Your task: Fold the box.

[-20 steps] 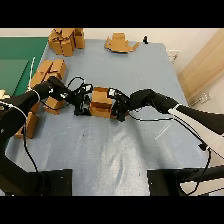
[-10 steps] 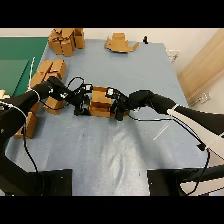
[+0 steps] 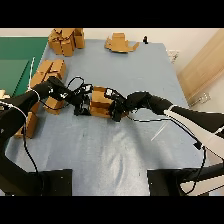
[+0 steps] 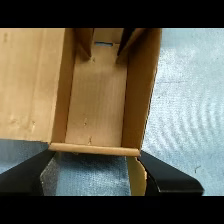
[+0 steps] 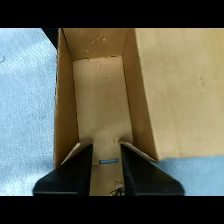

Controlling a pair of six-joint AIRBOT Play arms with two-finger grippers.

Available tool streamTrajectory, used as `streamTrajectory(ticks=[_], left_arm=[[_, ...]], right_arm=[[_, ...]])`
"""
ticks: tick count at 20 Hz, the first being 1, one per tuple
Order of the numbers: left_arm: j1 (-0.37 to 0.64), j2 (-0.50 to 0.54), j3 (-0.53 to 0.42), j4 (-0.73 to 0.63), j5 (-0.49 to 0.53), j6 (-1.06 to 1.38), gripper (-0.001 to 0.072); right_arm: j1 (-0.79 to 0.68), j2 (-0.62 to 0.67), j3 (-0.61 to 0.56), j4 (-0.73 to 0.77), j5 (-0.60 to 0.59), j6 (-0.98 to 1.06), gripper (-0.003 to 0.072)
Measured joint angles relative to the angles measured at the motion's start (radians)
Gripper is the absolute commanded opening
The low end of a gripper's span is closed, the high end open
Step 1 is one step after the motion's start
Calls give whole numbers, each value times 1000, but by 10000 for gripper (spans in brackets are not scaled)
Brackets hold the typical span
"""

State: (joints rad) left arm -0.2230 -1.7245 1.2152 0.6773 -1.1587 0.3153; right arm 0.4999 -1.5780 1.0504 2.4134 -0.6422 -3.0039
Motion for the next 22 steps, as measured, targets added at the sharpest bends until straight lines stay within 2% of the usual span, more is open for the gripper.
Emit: streamTrajectory(ticks=[5, 6, 7, 13, 16, 22], left_arm=[[0, 0, 0, 0, 0, -1, 523], [0, 0, 0, 0, 0, -1, 523], [0, 0, 0, 0, 0, -1, 523], [0, 0, 0, -1, 0, -1, 523], [0, 0, 0, -1, -1, -2, 523], [-1, 0, 0, -2, -3, -3, 523]], right_arm=[[0, -2, 0, 2, 1, 0, 501], [0, -2, 0, 2, 2, 0, 548], [0, -2, 0, 2, 3, 0, 552], [1, -2, 0, 0, 6, 0, 551], [0, 2, 0, -5, 6, 5, 527], [-4, 53, 0, -89, -3, 87, 520]])
